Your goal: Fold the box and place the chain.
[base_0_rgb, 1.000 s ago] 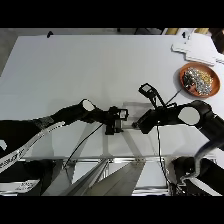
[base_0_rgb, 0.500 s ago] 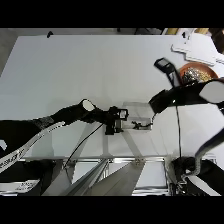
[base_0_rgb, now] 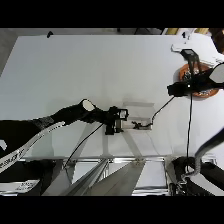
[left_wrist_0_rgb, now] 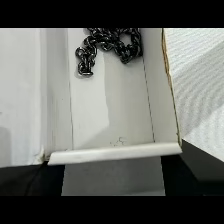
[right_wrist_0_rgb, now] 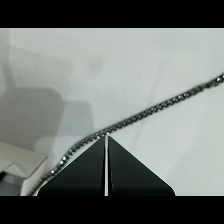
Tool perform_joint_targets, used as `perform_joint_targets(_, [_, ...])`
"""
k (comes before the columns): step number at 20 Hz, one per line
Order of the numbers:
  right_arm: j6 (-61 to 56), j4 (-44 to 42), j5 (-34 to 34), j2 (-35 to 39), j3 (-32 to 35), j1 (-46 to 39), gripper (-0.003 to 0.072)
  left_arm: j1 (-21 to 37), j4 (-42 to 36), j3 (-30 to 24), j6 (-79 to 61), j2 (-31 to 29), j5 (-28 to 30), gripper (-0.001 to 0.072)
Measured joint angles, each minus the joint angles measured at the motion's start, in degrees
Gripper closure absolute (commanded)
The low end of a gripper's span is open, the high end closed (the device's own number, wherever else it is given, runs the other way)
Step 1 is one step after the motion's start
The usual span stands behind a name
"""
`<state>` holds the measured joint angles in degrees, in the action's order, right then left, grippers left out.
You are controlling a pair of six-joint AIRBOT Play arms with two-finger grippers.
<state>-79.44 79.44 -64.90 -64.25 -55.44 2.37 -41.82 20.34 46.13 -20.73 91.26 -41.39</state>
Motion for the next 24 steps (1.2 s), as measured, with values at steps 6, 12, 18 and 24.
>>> perform_joint_targets(6, [-0.96,1.62,2.43,-7.52,4.17,1.79,0.0345,0.02,0.0,0.0,0.0,0.0,-0.02,0.0572])
perform_joint_targets(12, [-2.45,3.13,5.27,-10.75,6.84,2.38,0.035,0.0,0.0,0.0,0.0,0.0,0.0,0.0572])
perform_joint_targets(18, [-4.39,4.09,6.36,-13.27,7.41,2.45,0.0414,0.0,0.0,0.0,0.0,0.0,-0.02,0.0572])
perform_joint_targets(24, [-4.79,4.57,7.52,-14.75,7.43,2.45,0.0672,0.02,0.0,0.0,0.0,0.0,-0.02,0.0572])
